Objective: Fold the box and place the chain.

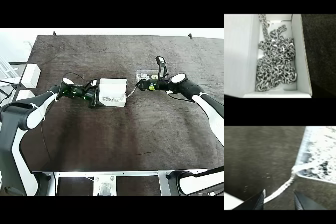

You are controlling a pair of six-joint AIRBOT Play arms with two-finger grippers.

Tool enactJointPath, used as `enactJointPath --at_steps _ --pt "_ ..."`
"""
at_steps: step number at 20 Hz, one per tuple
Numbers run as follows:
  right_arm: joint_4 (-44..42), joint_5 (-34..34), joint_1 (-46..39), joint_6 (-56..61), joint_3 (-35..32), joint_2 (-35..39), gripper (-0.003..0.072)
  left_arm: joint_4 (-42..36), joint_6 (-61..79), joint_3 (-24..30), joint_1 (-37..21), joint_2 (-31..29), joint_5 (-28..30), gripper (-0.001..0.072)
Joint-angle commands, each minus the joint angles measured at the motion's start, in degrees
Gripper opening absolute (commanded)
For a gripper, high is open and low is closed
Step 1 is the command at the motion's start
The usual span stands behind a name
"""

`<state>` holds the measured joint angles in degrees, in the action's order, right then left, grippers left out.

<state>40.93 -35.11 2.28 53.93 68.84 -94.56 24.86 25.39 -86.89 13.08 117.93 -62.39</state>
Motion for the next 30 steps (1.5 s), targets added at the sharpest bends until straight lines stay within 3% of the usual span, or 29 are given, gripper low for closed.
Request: enactJointPath --at_steps 1,9,11,13,16,23,30 --pt "-0.02 4.26 -0.44 1.16 -0.02 -2.43 0.046 0.02 0.02 0.02 -0.02 0.0 -0.04 0.0387" --pt "-2.86 4.24 1.84 1.11 4.92 -7.8 0.0445 0.02 0.02 0.02 -0.02 0.0 -0.02 0.0387" --pt "-2.89 5.16 2.78 1.09 6.45 -9.99 0.0298 0.02 0.0 0.02 -0.02 0.0 -0.07 0.0387" --pt "-2.86 7.23 3.34 -0.63 7.1 -10.45 0.0012 0.02 0.0 0.02 -0.02 0.0 -0.04 0.0386" --pt "-1.88 6.6 3.82 -0.61 7.32 -5.33 0.0011 0.02 0.0 0.02 -0.02 0.0 -0.13 0.0387" --pt "8.11 7.26 7.67 -0.59 7.41 20.06 0.001 0.02 0.0 0.02 -0.02 0.0 -0.15 0.0387" --pt "13.42 10.45 15.41 -0.61 7.58 32.7 0.001 0.02 0.0 0.02 -0.02 0.0 -0.15 0.0387"
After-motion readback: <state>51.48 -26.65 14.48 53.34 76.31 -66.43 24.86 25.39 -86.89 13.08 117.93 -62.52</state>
